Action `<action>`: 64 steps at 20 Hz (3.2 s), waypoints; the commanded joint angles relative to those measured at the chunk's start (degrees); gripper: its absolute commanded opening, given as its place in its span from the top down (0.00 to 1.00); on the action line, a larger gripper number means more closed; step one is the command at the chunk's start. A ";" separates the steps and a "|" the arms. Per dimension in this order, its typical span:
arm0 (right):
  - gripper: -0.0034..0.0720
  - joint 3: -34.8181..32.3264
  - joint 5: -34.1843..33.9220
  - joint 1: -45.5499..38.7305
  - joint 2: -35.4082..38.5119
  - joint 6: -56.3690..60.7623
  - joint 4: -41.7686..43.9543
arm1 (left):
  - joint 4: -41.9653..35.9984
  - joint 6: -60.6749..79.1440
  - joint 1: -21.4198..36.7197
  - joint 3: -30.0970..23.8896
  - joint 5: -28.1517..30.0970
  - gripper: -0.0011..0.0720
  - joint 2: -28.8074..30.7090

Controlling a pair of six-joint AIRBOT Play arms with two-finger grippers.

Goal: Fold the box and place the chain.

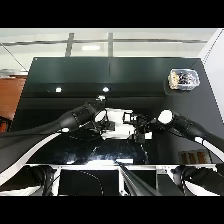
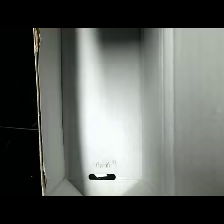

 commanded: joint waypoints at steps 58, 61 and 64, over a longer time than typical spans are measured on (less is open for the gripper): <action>0.70 0.04 -1.57 2.45 3.58 4.66 5.64 | 0.15 0.17 0.00 0.02 -0.09 0.95 0.31; 0.78 0.09 1.44 -0.72 7.37 9.66 4.33 | 0.15 0.20 0.00 0.02 -0.13 0.95 0.31; 0.90 0.42 12.68 -8.66 15.23 24.68 -1.75 | 0.15 0.20 0.00 0.02 -0.07 0.95 0.31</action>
